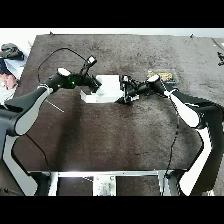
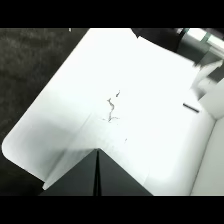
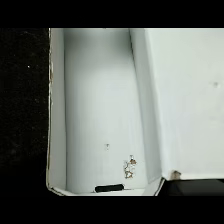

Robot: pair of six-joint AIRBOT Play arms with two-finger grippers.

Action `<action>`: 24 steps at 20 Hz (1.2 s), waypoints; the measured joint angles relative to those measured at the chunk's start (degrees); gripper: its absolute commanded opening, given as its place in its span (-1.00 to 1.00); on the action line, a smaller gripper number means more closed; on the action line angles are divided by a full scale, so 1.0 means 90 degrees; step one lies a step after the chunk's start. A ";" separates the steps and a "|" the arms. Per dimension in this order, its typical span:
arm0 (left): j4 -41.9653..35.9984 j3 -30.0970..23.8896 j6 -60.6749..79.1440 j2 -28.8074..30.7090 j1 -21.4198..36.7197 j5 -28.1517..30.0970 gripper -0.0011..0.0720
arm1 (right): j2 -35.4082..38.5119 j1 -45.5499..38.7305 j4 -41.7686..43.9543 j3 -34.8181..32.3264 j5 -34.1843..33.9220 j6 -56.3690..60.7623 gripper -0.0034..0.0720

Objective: Fold the box and place the chain.

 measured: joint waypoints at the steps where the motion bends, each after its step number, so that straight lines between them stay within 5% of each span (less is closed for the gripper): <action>1: 0.0022 0.0000 0.0027 -0.0049 0.0000 -0.0002 -0.94 | 0.0000 0.0000 0.0000 0.0000 0.0002 0.0002 0.26; 10: 0.0328 0.0245 0.0112 -0.0146 0.0010 -0.0267 -0.95 | 0.0000 -0.0007 0.0002 0.0000 0.0002 -0.0005 0.26; 16: 0.0466 0.0607 0.0112 0.0430 0.0435 -0.1166 -0.93 | 0.0000 -0.0007 -0.0002 0.0000 0.0000 -0.0007 0.26; 17: 0.0593 0.0624 0.0112 0.0512 0.0508 -0.1484 -0.36 | 0.0000 -0.0007 -0.0002 0.0000 0.0000 -0.0005 0.26; 18: 0.0765 0.0636 0.0138 0.0563 0.0554 -0.1792 0.61 | 0.0000 -0.0007 -0.0002 0.0000 0.0000 -0.0005 0.26; 19: 0.1022 0.0644 0.0211 0.0607 0.0583 -0.2123 0.97 | 0.0000 -0.0007 -0.0002 0.0000 0.0000 -0.0005 0.26; 24: 0.2244 0.0379 0.0384 0.0675 0.0408 -0.2552 0.97 | 0.0000 -0.0007 -0.0002 0.0000 0.0000 -0.0005 0.26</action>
